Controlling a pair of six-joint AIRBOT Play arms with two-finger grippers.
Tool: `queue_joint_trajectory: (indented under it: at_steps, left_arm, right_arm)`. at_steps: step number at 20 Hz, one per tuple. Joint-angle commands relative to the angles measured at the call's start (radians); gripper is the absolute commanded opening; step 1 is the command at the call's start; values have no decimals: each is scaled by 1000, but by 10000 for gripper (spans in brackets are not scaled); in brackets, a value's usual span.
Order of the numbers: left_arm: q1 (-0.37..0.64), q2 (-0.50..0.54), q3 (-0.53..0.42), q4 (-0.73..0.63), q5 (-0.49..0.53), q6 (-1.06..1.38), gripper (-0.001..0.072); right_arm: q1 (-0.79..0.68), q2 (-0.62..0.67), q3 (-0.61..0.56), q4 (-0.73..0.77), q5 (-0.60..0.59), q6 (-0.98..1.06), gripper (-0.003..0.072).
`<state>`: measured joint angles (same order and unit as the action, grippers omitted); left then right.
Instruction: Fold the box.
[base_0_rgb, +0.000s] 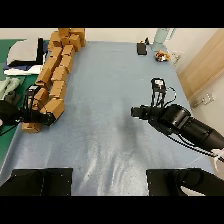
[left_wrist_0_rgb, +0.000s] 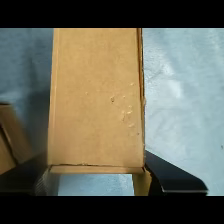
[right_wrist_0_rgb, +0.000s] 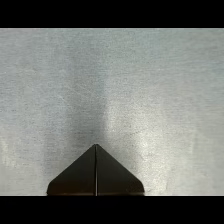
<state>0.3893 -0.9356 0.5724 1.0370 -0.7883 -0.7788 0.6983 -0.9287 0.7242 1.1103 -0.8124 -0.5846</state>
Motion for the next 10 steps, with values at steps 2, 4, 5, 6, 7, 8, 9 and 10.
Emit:
queue_joint_trajectory:
  at_steps: [2, 4, 5, 6, 7, 8, 9, 10]
  left_arm:
    - [17, 0, -26, 19, 105, -87, 527]
    - [17, 0, -26, 19, 143, -87, 527]
    - [17, -3, -26, 19, 159, -87, 527]
    - [17, -9, -26, 19, 166, -87, 527]
    - [16, -19, -26, 18, 165, -86, 527]
    - [15, -33, -26, 18, 160, -86, 527]
    - [15, -48, -26, 17, 154, -86, 527]
    - [15, -62, -26, 14, 150, -86, 527]
  right_arm:
    - [0, -1, 0, -3, 0, 1, 5]
    - [0, -1, 0, -3, 0, 1, 4]
    - [0, -1, 0, -3, 1, 1, 4]
    - [0, -1, 0, -3, 1, 1, 4]
    - [0, -1, 0, -3, 1, 1, 4]
    - [0, -1, 0, -3, 2, 1, 4]
    - [0, -1, 0, -3, 3, 1, 5]
    - [0, -1, 0, -3, 2, 1, 5]
